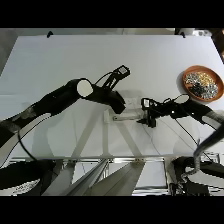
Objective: Fold the box and place the chain.
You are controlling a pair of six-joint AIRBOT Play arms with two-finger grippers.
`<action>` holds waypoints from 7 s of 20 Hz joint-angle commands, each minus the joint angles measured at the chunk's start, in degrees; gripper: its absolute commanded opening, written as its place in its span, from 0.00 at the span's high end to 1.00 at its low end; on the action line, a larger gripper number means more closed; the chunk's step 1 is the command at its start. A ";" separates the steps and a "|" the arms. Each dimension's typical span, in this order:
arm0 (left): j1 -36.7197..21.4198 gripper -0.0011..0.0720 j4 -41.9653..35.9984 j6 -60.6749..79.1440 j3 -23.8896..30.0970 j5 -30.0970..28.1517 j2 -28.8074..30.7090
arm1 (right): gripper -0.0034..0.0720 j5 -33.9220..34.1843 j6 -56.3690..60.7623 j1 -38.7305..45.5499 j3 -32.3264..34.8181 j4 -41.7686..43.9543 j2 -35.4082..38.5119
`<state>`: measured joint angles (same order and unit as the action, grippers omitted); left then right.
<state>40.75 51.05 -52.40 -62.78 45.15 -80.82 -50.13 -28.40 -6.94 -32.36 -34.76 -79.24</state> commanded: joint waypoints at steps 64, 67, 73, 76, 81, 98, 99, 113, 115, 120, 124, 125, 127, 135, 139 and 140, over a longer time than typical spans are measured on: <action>-3.15 0.58 11.13 33.16 17.42 -10.49 4.46 | 0.42 -0.02 0.04 -0.02 -0.02 0.07 0.07; -2.97 0.58 11.15 33.16 17.42 -9.94 4.44 | 0.42 -0.02 0.04 -0.02 -0.02 0.07 0.07; -1.66 0.59 9.77 37.40 17.42 -8.70 2.62 | 0.42 -0.02 0.04 -0.02 -0.02 0.07 0.07; -1.14 0.62 7.69 39.60 17.42 -8.70 2.43 | 0.42 -0.02 0.04 -0.02 -0.02 0.07 0.07; -1.01 0.62 7.65 39.54 17.42 -8.13 2.45 | 0.42 -0.02 0.04 -0.02 -0.02 0.07 0.07; -1.03 0.75 2.58 39.54 17.38 -9.62 4.13 | 0.42 -0.02 0.04 -0.02 -0.02 0.07 0.07; -1.03 0.79 2.56 39.54 17.38 -10.29 4.13 | 0.42 -0.02 0.04 -0.02 -0.02 0.07 0.07; -1.14 0.97 2.54 32.02 17.38 -16.83 4.13 | 0.42 -0.02 0.07 -0.02 -0.02 0.07 0.07; -1.14 0.97 2.54 29.14 17.38 -16.81 4.11 | 0.42 -0.02 0.04 -0.02 -0.02 0.07 0.07; -1.11 0.96 2.64 27.15 17.38 -16.85 4.04 | 0.42 -0.02 0.04 -0.02 -0.02 0.07 0.07; -1.03 0.67 5.27 34.01 17.40 -11.04 2.45 | 0.42 -0.02 0.07 -0.02 -0.02 0.07 0.07; -1.03 0.67 6.27 34.42 17.40 -9.68 2.19 | 0.42 -0.02 0.07 -0.02 -0.02 0.09 0.07; -1.16 0.67 8.55 34.42 17.40 -7.72 1.97 | 0.42 -0.02 0.07 -0.02 -0.02 0.07 0.07; -1.38 0.67 13.62 34.69 17.40 -6.67 1.95 | 0.42 -0.02 0.04 -0.02 -0.02 0.07 0.07; -1.46 0.71 14.38 34.67 17.40 -8.09 1.95 | 0.42 -0.02 0.04 -0.02 -0.02 0.09 0.07; -1.46 0.71 14.38 34.69 17.40 -8.72 1.90 | 0.42 -0.02 0.07 -0.02 -0.02 0.07 0.07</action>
<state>39.33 64.64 -17.76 -45.41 37.67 -78.87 -50.22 -28.40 -6.98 -32.34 -34.72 -79.22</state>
